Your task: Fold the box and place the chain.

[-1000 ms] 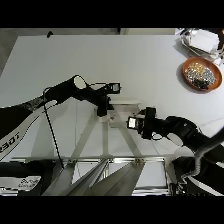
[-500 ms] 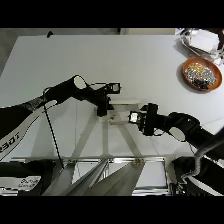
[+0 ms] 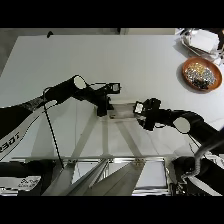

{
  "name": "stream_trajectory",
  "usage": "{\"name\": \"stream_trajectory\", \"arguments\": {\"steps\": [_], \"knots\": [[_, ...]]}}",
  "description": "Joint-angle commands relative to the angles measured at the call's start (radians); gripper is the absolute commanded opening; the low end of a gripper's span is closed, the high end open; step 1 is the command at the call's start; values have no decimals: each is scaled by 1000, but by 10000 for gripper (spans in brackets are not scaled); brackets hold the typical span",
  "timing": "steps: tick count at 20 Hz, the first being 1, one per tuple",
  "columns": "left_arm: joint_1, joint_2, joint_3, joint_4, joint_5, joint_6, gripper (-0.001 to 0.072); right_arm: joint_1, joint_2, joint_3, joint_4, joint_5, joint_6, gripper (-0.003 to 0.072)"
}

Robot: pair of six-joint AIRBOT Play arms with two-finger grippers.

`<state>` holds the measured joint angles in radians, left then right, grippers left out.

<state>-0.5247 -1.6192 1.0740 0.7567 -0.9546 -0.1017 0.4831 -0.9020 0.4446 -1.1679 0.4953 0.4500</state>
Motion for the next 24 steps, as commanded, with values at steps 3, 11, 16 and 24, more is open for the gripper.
{"name": "stream_trajectory", "arguments": {"steps": [3,11,16,24], "knots": [[-1,0,0,0,0,0,6,-113,-32,3,269,52,-314,691],[-1,0,0,0,0,0,6,-199,-152,3,476,51,-566,691],[-1,0,0,0,0,0,6,-217,-178,16,603,92,-749,692],[-1,0,0,0,0,0,6,-217,-297,80,683,195,-799,691]]}}
